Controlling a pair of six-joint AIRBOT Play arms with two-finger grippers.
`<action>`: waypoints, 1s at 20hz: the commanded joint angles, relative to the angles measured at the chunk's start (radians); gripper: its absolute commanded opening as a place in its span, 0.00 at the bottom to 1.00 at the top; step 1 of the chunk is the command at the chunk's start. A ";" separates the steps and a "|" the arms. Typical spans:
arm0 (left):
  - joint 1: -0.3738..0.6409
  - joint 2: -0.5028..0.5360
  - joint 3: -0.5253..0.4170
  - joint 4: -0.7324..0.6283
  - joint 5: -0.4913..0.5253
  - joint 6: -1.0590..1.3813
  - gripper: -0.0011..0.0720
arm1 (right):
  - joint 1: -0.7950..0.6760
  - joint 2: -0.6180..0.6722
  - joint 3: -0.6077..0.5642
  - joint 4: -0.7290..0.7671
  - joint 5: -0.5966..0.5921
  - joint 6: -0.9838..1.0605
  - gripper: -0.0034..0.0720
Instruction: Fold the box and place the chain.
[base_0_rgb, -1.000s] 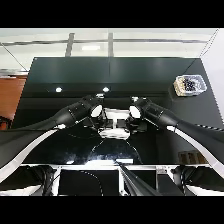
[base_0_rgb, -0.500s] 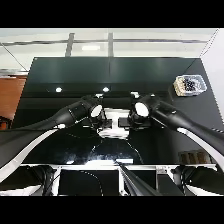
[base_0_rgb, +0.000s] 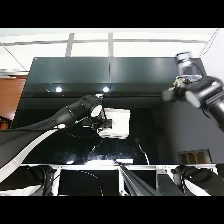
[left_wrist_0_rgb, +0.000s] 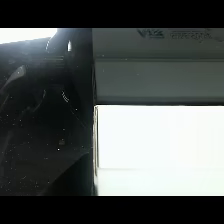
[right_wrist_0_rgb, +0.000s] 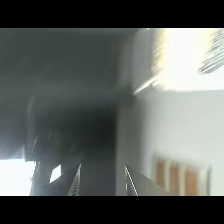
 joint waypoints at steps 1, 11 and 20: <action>0.000 0.000 0.000 0.001 0.004 0.000 0.05 | -0.290 -0.072 0.005 -0.084 -0.315 0.085 0.50; 0.000 0.000 0.000 0.002 0.011 0.000 0.05 | -0.754 -0.645 0.512 1.029 -0.040 0.087 0.89; 0.000 0.000 0.000 0.000 0.008 0.000 0.05 | -0.706 -0.759 0.616 0.819 0.085 0.158 0.89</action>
